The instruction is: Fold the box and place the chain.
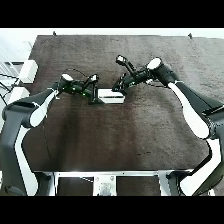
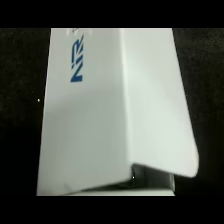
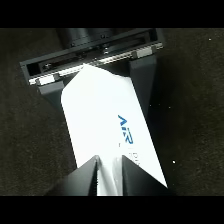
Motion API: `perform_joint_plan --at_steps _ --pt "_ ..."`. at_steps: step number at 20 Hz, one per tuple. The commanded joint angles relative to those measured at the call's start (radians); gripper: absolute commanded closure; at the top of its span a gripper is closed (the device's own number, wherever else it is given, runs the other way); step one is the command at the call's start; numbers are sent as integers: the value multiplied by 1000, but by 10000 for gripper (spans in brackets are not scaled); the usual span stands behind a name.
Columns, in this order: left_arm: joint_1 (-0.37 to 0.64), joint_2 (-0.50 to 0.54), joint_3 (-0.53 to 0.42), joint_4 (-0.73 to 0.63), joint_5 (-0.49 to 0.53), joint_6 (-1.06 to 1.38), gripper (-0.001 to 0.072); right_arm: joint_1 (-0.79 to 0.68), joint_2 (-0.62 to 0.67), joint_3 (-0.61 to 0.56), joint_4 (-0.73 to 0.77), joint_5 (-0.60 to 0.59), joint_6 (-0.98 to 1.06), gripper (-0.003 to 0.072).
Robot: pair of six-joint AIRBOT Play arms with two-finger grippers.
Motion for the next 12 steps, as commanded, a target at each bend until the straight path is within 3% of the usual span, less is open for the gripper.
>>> perform_joint_plan --at_steps 1,12 --pt "0 -1 0 1 -3 2 346 6 -4 0 -10 9 0 546" --pt "0 -1 0 1 -3 2 346 10 -20 -2 -32 -15 1 562"
